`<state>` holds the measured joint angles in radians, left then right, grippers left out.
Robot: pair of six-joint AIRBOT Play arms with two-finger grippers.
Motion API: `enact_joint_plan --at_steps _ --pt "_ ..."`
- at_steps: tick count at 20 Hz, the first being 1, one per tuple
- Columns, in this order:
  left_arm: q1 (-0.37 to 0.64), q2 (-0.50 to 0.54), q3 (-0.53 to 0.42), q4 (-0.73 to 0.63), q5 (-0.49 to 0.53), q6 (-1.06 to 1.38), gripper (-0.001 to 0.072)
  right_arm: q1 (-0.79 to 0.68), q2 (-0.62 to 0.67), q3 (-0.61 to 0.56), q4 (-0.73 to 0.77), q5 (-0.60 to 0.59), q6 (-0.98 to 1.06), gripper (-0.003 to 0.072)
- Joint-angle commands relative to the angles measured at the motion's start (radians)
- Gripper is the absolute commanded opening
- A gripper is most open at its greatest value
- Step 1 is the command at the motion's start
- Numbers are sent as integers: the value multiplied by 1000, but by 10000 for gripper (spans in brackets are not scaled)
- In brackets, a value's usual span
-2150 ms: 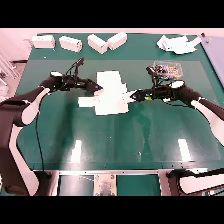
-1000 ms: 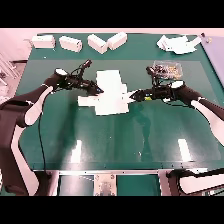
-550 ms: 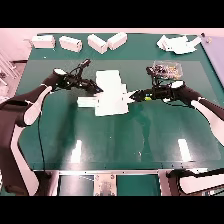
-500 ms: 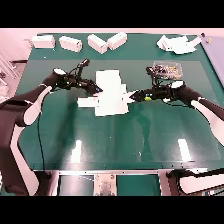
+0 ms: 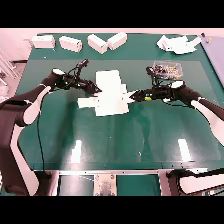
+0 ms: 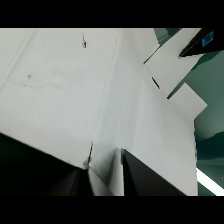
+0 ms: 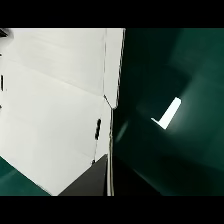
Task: Fold the box and place the chain.
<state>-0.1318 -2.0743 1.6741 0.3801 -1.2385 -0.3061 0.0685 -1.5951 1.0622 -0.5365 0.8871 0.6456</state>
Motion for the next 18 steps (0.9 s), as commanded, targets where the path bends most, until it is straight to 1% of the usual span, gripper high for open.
enact_joint_plan --at_steps 1,2,3,4,5,6,9,11,12,13,14,15,18 --pt "2 -4 3 0 -16 4 172 -1 1 0 1 -2 0 0" --pt "2 -4 3 0 -10 9 118 -1 1 0 1 -2 0 0" --pt "2 -4 3 -1 -8 24 114 0 1 0 1 -1 0 0" --pt "2 -4 3 -7 -6 34 50 0 1 0 1 -1 0 0" --pt "2 -4 3 -20 -8 52 50 0 1 0 1 -1 0 0" --pt "2 -4 3 -33 -9 76 21 0 1 0 1 -1 0 0" --pt "2 -4 3 -71 -35 246 22 -1 1 0 1 -1 0 3" --pt "2 -4 2 -71 -30 354 21 -2 1 0 2 3 0 5" --pt "2 -4 2 -70 -25 396 21 -2 1 1 2 3 0 67" --pt "2 -4 2 -69 -26 438 21 -3 1 2 3 3 0 214" --pt "2 -4 2 -69 -28 475 20 -5 1 2 5 3 5 317" --pt "2 -4 2 -64 -33 529 20 -11 1 2 5 3 5 350" --pt "2 -6 -5 -58 -36 656 19 -52 1 6 6 2 5 345"
